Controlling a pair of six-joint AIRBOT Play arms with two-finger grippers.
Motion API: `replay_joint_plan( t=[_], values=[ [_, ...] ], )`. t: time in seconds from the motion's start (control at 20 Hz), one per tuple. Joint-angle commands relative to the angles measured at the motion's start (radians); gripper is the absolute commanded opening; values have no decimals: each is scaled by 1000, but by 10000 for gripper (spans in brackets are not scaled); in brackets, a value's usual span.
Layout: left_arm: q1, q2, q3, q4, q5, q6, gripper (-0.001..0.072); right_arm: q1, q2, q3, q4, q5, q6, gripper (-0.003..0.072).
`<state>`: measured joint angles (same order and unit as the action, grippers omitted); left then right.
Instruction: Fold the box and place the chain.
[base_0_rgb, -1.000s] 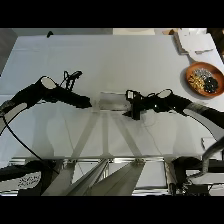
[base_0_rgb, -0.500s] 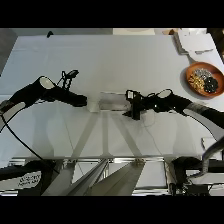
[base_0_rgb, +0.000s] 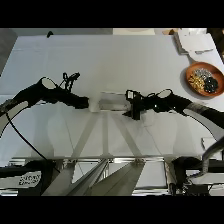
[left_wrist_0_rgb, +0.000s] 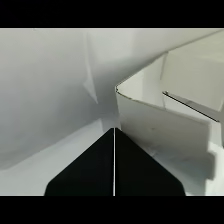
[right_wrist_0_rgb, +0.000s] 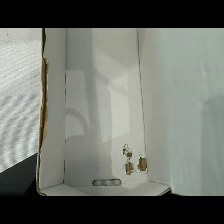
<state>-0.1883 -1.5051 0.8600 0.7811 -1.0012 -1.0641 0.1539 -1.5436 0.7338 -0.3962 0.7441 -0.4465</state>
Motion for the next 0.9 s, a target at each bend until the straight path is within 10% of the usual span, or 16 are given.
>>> replay_joint_plan(
  t=[0.0, 0.85],
  values=[
    [0, -1, 0, -44, -79, 29, 8, 1, 0, 0, 0, 0, 0, 388],
    [0, 0, 0, -257, -50, 79, 165, 1, 0, 0, 0, 0, 0, 388]
  ],
)
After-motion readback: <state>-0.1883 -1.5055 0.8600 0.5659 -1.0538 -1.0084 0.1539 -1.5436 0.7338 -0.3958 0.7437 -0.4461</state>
